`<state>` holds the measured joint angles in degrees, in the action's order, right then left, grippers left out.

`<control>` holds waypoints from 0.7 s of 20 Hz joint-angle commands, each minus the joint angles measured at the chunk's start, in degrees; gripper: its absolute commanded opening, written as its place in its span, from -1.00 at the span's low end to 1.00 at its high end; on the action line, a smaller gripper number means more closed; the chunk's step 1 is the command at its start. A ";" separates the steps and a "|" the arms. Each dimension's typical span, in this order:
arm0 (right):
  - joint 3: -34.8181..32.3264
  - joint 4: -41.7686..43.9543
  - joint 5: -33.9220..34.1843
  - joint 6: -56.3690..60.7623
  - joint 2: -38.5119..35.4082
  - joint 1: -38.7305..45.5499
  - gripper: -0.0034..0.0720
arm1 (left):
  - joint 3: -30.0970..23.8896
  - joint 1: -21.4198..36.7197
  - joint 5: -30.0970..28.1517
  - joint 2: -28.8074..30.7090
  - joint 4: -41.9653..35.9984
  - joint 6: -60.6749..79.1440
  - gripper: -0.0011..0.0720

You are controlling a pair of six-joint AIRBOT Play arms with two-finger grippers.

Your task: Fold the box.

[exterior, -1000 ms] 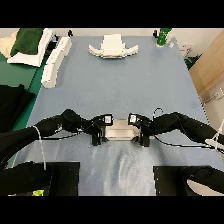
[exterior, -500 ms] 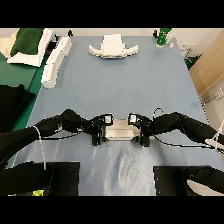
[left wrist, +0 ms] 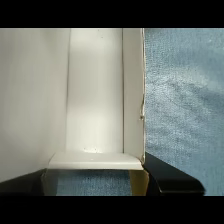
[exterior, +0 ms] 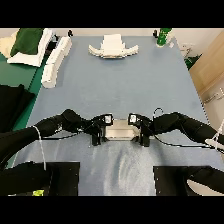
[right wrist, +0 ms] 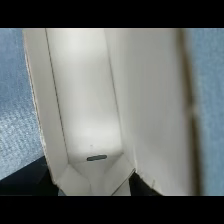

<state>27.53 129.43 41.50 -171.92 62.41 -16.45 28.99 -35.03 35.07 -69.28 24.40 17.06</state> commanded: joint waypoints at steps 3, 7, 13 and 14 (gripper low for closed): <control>0.13 -0.24 1.05 0.52 0.00 0.02 1.00 | -0.02 0.00 -0.02 0.04 0.02 0.02 0.21; 1.77 -9.75 3.91 13.99 -2.71 0.02 1.00 | -0.02 0.00 -0.02 0.04 0.02 0.02 0.21; 4.68 -23.69 18.51 32.22 -14.82 0.02 1.00 | -0.02 0.00 -0.02 0.04 0.02 0.02 0.21; 4.98 -24.94 22.01 37.22 -17.03 0.02 1.00 | -0.02 0.00 -0.02 0.04 0.02 0.02 0.21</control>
